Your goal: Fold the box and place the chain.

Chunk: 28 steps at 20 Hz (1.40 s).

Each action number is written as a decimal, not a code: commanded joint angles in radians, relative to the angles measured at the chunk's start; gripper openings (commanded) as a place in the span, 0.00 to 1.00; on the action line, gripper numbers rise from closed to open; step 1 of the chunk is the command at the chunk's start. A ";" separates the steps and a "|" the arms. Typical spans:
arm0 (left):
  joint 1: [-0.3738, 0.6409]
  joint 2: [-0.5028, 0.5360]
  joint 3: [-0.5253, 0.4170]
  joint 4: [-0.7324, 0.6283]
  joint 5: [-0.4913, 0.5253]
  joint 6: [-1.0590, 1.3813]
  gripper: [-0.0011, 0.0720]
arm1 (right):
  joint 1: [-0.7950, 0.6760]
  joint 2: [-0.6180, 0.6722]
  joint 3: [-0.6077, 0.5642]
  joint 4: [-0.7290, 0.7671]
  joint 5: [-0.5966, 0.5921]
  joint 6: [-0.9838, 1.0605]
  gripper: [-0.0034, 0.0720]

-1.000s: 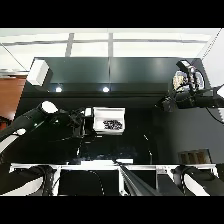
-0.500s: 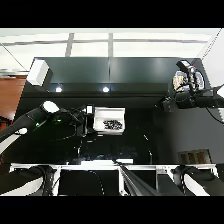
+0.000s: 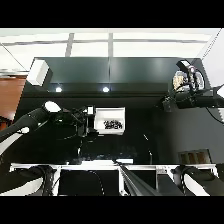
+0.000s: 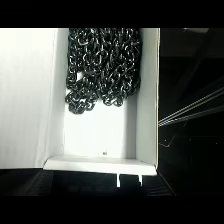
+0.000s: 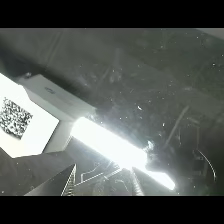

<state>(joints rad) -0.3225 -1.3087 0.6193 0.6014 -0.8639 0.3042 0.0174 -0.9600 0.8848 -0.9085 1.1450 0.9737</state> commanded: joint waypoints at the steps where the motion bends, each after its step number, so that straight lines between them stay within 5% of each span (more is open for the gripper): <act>1: -0.023 -0.005 0.009 0.000 0.050 -0.047 0.64 | 0.006 -0.002 0.000 0.002 -0.053 0.061 0.76; 2: -0.031 -0.005 0.015 0.000 0.058 -0.063 0.62 | 0.021 -0.005 0.000 0.003 -0.081 0.093 0.97; 10: -0.041 -0.005 0.025 0.015 0.059 -0.069 0.59 | 0.343 -0.323 0.072 0.179 -0.476 0.107 0.96; 15: -0.041 -0.005 0.025 0.016 0.060 -0.069 0.59 | 0.414 -0.374 0.107 0.094 -0.259 -0.336 0.96; 20: -0.041 -0.005 0.025 0.015 0.060 -0.069 0.59 | 0.422 -0.331 0.124 0.043 -0.065 -0.510 0.96; 28: -0.041 -0.005 0.025 0.015 0.059 -0.069 0.59 | 0.471 -0.348 0.108 0.043 -0.096 -0.597 0.91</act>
